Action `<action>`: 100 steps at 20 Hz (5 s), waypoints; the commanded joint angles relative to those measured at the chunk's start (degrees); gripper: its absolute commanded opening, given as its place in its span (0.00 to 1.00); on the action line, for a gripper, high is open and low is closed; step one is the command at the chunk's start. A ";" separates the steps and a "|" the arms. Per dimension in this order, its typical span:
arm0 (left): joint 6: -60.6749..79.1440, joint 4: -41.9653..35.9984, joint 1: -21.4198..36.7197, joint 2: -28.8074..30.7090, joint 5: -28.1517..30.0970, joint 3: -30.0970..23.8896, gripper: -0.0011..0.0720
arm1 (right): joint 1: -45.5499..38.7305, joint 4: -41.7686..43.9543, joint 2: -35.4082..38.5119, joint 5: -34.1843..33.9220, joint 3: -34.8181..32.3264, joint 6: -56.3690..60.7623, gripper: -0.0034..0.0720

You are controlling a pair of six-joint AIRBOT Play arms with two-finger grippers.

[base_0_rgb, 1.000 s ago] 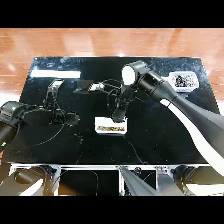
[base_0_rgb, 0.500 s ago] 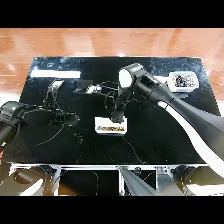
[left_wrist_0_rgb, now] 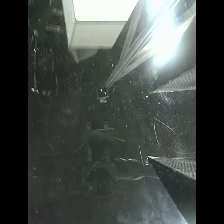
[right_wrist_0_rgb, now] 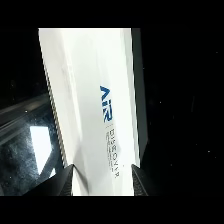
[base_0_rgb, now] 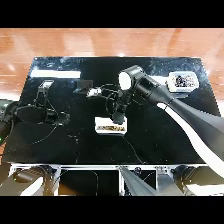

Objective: Fold the box and place the chain.

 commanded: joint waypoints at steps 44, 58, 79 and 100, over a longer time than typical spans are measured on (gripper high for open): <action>0.42 -0.26 1.03 0.04 -0.85 -0.02 0.71 | 5.53 -4.68 -0.04 -0.26 -1.70 6.34 0.38; 0.42 -0.26 1.03 0.04 -0.90 -0.02 0.71 | 6.82 -3.02 -0.04 -1.68 -2.23 7.37 0.39; 0.59 -2.25 1.03 0.04 -2.47 -2.64 0.71 | 6.86 -2.47 -2.54 -1.51 -3.32 8.48 0.39; 6.93 -4.22 1.05 0.04 -3.74 -1.88 0.71 | 1.14 -2.29 5.05 1.44 -3.34 20.37 0.38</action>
